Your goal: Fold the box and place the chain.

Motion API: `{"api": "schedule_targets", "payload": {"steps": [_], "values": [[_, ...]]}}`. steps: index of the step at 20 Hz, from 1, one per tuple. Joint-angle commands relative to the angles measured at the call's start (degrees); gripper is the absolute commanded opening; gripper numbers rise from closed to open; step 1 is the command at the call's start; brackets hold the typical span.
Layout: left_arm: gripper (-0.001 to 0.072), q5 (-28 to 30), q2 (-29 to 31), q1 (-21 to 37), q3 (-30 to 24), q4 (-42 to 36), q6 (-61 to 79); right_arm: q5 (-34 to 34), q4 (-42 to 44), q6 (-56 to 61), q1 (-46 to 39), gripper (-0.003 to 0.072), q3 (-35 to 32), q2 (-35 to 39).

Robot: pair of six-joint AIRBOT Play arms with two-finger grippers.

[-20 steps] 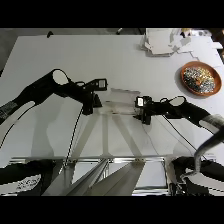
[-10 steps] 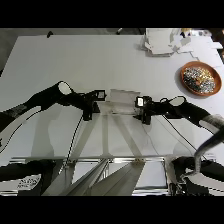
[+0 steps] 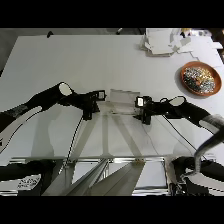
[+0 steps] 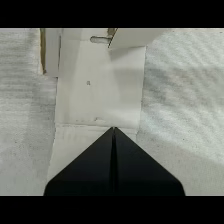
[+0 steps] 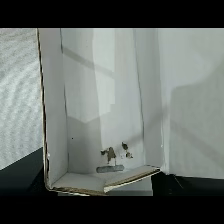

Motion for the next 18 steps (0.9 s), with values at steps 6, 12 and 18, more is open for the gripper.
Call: {"api": "schedule_targets", "payload": {"steps": [6, 12, 18], "values": [[0.0017, 4.17, 5.88, 0.52, 0.00, -5.90, 12.41, -0.02, 0.02, 0.02, 0.04, 0.0404, 0.02, 0.00], [0.0224, 5.57, 1.11, -0.11, -0.02, -7.65, 17.66, -0.02, 0.02, 0.02, 0.04, 0.0404, 0.02, 0.00], [0.0227, 5.95, -2.12, -1.07, -0.02, -8.09, 22.71, 0.00, 0.02, 0.02, 0.04, 0.0404, 0.02, 0.00]]}}
